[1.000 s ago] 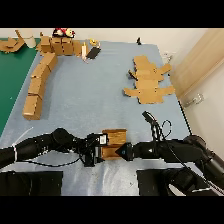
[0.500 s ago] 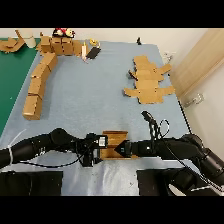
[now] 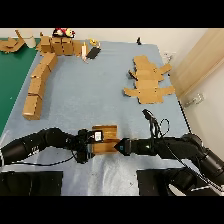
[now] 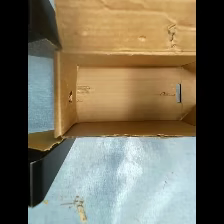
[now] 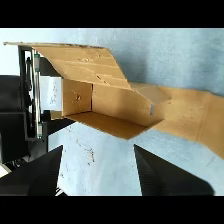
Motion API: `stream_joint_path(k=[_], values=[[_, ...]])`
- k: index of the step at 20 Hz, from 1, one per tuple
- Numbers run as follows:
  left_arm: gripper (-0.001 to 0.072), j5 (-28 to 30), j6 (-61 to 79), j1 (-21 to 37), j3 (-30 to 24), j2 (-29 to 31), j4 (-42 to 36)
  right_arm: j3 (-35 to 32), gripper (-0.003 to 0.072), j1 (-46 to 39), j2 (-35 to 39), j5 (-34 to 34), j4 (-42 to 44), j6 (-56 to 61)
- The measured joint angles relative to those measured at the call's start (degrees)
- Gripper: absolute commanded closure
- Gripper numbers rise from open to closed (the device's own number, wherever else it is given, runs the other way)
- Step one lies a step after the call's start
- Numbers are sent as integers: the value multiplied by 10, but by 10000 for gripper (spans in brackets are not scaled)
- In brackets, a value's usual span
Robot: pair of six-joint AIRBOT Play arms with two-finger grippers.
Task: Fold the box.
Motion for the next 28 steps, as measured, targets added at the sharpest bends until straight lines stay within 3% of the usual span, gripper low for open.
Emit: stream_joint_path(k=[6, 7, 20, 21, 22, 25, 27, 28], values=[[88, -15, -16, 9, 0, -1, 12, 0, -20, 0, 0, 12, -2, 0], [-3, -16, -16, 9, 0, -2, 11, 0, -20, 0, 0, 14, -2, 0], [-1, -18, -14, 9, 0, -11, -17, 0, -19, 0, 0, 22, -3, 0], [56, -16, -14, 9, 0, -14, -19, 0, -20, 0, 0, 24, -3, 0], [184, -14, -14, 9, 0, -18, -21, 0, -19, 0, 0, 24, -3, 0], [192, -8, -13, -1, 1, -26, -23, 0, -19, 0, 0, 26, -3, 0], [344, -5, -13, -6, 1, -29, -24, 0, -17, 0, 0, 27, -2, 0], [341, -5, -13, -7, 1, -30, -23, 0, 42, 0, 0, 27, -2, 0]])
